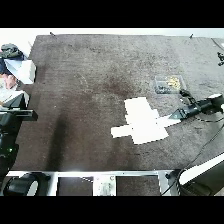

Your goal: Fold the box and place the chain.

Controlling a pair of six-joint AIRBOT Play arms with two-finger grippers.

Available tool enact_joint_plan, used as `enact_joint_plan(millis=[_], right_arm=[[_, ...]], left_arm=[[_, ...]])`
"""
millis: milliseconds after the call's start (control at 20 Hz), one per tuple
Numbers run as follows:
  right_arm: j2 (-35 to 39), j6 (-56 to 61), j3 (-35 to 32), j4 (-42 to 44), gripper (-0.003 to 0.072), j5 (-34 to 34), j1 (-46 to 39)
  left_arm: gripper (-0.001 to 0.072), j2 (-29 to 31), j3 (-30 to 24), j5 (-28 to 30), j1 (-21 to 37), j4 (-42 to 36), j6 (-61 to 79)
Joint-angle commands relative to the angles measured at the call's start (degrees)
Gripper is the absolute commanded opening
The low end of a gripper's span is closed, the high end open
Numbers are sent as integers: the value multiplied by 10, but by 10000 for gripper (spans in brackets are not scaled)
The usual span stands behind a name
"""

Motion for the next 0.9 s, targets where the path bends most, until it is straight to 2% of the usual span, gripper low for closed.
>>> enact_joint_plan(millis=[0,50,200,350,400,450,700,850], right_arm=[[-2,-8,-6,-1,308,1,36],[-1,-7,-7,-1,234,1,38],[20,-10,-33,-2,231,1,36],[43,-62,-64,1,48,0,36],[47,-67,-71,12,43,0,36],[52,-68,-78,34,-18,0,36],[84,-95,-142,173,-20,-13,81],[108,-104,-174,243,-20,-103,156]], left_arm=[[13,0,0,0,0,0,0],[12,0,0,0,0,0,0],[13,0,0,0,0,0,0],[13,0,0,0,0,0,0],[13,0,0,0,0,0,0],[13,0,0,0,0,0,0],[13,0,0,0,0,0,0],[13,0,0,0,0,0,0]])
